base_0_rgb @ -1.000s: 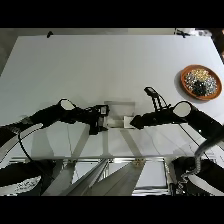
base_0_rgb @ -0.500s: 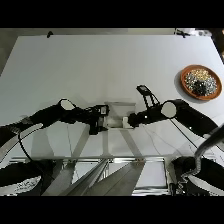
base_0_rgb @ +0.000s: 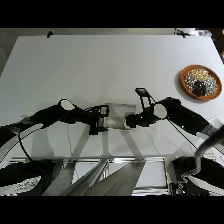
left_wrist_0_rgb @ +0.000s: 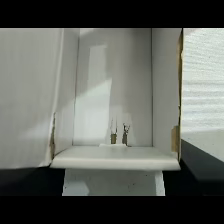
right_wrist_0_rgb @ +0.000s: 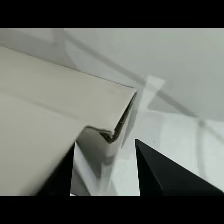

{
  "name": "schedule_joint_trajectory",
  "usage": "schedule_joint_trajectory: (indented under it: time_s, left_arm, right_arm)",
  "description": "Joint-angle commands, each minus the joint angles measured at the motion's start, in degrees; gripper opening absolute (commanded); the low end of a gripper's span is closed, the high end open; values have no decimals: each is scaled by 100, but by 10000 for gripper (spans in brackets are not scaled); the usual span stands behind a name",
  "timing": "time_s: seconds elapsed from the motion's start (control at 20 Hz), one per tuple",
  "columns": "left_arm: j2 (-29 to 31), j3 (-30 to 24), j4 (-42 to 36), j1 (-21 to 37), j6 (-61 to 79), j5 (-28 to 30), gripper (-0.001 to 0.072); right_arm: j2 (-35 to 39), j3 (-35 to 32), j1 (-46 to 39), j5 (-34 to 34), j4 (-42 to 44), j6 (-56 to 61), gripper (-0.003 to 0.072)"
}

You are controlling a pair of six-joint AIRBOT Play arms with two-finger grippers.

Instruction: Fold the box and place the chain.

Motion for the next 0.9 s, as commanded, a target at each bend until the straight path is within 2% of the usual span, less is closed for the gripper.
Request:
schedule_joint_trajectory:
  time_s: [0.0, 0.4, 0.5, 0.7, 0.75, 0.85]
  left_arm:
    - [4, 0, 4, 2, 15, 13, 332]
    - [4, 0, 4, 2, 15, 15, 332]
    - [4, 0, 4, 2, 15, 13, 332]
    - [4, 0, 4, 2, 15, 15, 332]
    - [4, 0, 4, 2, 15, 15, 332]
    - [4, 0, 4, 2, 15, 13, 332]
  right_arm:
    - [-109, 107, 219, 68, -417, 1080, 401]
    - [-1051, 1150, 457, 348, -608, 1733, 401]
    - [-1176, 1204, 553, 391, -654, 1917, 401]
    - [-1360, 1204, 667, 887, -883, 2216, 398]
    - [-1373, 1204, 680, 883, -933, 2328, 372]
    - [-1375, 1204, 706, 868, -1014, 2430, 237]
